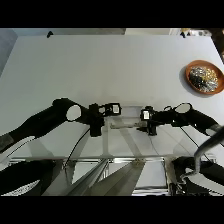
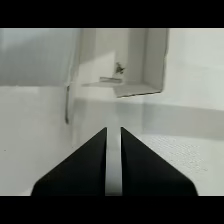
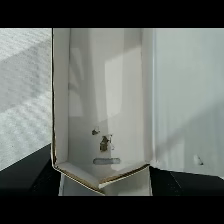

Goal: Fold the box and place the chain.

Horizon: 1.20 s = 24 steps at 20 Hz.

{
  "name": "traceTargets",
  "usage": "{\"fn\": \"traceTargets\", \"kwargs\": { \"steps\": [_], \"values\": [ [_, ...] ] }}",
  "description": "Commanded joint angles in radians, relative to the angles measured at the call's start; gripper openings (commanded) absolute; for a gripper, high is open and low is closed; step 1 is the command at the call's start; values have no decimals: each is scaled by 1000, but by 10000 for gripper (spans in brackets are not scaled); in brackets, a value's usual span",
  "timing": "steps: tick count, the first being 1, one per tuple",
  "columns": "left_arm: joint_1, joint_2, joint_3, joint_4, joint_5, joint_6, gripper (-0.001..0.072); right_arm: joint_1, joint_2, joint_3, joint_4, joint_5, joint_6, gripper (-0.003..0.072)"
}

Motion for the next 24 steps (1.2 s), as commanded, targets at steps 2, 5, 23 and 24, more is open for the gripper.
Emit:
{"fn": "traceTargets", "kwargs": {
  "steps": [2, 5, 23, 24],
  "values": [
    [48, -26, -53, 1, 89, 55, 267, 0, 0, 0, 0, 0, 0, 399],
    [60, -26, -57, 2, 119, 55, 278, 0, 0, 0, 0, 1, 0, 399],
    [22, -24, -57, -206, 95, 545, 332, 0, 0, 0, 0, 0, 0, 399],
    [14, -24, -57, -206, 96, 545, 310, 0, 0, 0, 0, 0, 0, 399]
  ]
}}
